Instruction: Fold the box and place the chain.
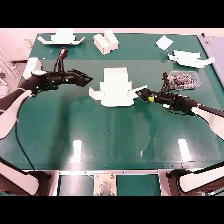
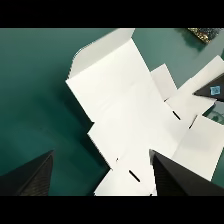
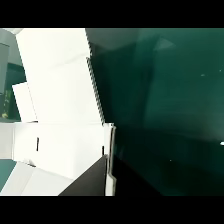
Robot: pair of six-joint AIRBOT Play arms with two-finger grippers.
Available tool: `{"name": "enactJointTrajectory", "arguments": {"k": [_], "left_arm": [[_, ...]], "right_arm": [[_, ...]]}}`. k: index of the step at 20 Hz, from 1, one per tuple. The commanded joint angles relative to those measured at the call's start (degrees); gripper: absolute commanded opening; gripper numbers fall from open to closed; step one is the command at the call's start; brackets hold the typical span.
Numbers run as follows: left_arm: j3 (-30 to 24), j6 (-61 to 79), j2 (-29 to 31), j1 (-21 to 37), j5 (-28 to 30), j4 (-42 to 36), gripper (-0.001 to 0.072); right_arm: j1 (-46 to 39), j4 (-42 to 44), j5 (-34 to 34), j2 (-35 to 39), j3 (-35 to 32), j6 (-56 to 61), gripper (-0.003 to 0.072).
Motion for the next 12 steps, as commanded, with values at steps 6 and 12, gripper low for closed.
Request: {"name": "enactJointTrajectory", "arguments": {"k": [6,12], "left_arm": [[10.99,-8.79,-11.19,-0.31,-8.57,4.87,0.0616],[11.19,-9.38,-11.23,-0.63,-9.4,0.7,0.0614]], "right_arm": [[0.26,-0.04,-0.09,-0.11,0.04,-0.15,0.0012],[0.24,-0.02,-0.09,-0.11,0.04,-0.15,0.0013]]}}
